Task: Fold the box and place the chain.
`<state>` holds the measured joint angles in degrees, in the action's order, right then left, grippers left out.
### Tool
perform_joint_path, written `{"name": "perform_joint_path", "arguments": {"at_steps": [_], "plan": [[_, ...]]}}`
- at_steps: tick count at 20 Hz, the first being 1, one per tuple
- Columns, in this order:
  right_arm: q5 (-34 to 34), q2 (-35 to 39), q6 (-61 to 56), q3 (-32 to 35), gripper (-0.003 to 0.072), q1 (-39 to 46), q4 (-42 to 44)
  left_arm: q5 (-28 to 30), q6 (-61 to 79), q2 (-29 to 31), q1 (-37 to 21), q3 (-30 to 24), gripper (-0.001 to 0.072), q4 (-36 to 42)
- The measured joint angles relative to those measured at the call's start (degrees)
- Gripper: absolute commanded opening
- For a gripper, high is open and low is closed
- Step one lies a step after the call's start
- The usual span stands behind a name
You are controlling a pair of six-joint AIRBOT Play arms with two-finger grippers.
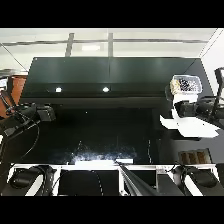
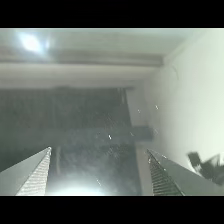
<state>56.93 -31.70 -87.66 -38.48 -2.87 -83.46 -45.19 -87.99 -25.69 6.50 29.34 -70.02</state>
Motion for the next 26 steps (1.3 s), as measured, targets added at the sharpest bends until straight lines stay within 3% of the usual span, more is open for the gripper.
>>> {"name": "perform_joint_path", "arguments": {"at_steps": [5,8,10,13,18,22,26], "plan": [[1.62,-1.36,-8.13,0.59,0.0699,3.98,-19.56,-5.53,0.11,-0.15,0.0,0.0,0.0714,1.57],[-0.92,-5.55,-13.84,0.59,0.0701,16.44,-28.68,-7.67,0.11,-0.22,0.0,0.0,0.0714,1.92],[-2.67,-10.03,-15.8,0.02,0.0701,27.63,-28.61,-8.15,0.11,-0.22,0.0,0.0,0.0714,1.99],[-4.79,-17.97,-12.33,-2.38,0.0701,45.2,-19.96,-8.48,0.11,-0.22,0.0,0.0,0.0713,1.99],[-2.69,-32.17,10.8,-9.22,0.0701,65.53,6.71,-8.61,0.11,-0.24,0.0,0.0,0.0714,1.99],[8.79,-44.06,28.13,-16.37,0.0701,72.76,23.34,-7.98,0.11,-0.24,0.0,0.0,0.0714,2.08],[20.9,-54.47,35.28,-23.47,0.07,73.72,30.88,-7.63,0.11,-0.24,0.0,0.0,0.0714,1.68]]}}
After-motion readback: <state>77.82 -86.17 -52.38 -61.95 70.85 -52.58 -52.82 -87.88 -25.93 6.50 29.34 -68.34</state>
